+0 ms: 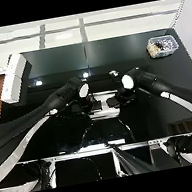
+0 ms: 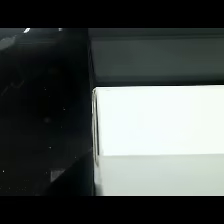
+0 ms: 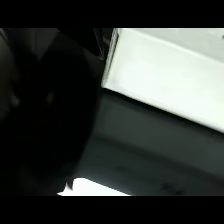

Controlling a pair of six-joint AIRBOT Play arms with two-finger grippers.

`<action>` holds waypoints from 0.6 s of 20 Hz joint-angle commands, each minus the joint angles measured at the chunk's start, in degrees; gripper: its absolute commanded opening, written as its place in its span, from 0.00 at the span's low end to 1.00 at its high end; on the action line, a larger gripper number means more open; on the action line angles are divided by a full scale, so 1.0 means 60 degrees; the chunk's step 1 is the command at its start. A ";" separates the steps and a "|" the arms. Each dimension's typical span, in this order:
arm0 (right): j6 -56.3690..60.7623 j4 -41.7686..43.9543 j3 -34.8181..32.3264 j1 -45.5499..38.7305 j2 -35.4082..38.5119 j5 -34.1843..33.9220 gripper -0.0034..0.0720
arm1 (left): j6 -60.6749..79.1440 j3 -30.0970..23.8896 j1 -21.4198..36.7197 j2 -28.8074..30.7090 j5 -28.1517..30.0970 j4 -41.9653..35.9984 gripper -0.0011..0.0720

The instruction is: Fold the box and place the chain.

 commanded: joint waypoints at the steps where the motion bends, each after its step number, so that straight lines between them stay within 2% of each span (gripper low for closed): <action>1: 0.2328 -0.1683 0.0073 0.0787 -0.0007 0.0047 0.37 | -0.0007 0.0000 -0.0004 0.0000 -0.0022 0.0058 0.06; 6: 0.3424 -0.1683 0.0069 0.0900 -0.0062 -0.0091 0.37 | -0.0007 0.0000 -0.0004 0.0000 -0.0007 0.0058 0.06; 7: 0.3559 -0.1654 0.0069 0.0907 -0.0066 -0.0073 0.19 | -0.0007 0.0000 -0.0004 0.0000 -0.0011 0.0058 0.06; 8: 0.3563 -0.1501 0.0066 0.0907 -0.0069 -0.0018 0.07 | -0.0007 0.0000 -0.0004 0.0000 -0.0011 0.0058 0.06; 12: 0.3603 -0.1239 0.0069 0.0907 -0.0069 0.0015 0.08 | -0.0007 0.0000 -0.0004 0.0000 -0.0004 0.0058 0.06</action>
